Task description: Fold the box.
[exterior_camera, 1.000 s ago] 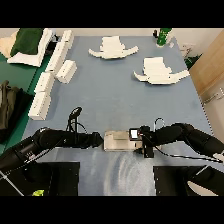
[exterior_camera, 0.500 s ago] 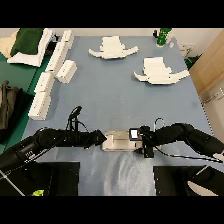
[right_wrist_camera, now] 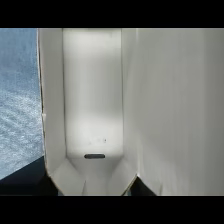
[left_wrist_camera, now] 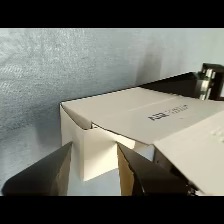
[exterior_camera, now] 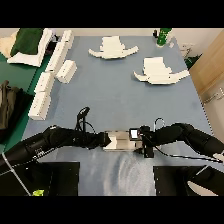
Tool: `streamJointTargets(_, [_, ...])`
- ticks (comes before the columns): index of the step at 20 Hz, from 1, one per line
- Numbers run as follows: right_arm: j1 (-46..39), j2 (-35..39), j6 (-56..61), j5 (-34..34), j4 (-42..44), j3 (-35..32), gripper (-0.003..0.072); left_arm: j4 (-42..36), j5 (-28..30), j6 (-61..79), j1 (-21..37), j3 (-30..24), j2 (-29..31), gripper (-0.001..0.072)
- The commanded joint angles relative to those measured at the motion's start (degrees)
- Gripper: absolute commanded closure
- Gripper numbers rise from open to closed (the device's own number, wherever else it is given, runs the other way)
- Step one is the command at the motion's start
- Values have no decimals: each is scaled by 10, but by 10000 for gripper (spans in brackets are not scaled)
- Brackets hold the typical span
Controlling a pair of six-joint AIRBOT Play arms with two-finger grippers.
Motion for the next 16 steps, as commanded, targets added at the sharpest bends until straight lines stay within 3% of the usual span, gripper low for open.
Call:
streamJointTargets(1, [0, 0, 0, 0, 0, 0, 230, 94, -20, -89, -46, 44, -49, 301])
streamJointTargets(7, [0, 0, 0, 0, 0, 0, 230, 275, -129, -261, -94, 127, -114, 303])
streamJointTargets(16, [0, 0, 0, 0, 0, 0, 229, 302, -184, -276, -99, 195, -195, 304])
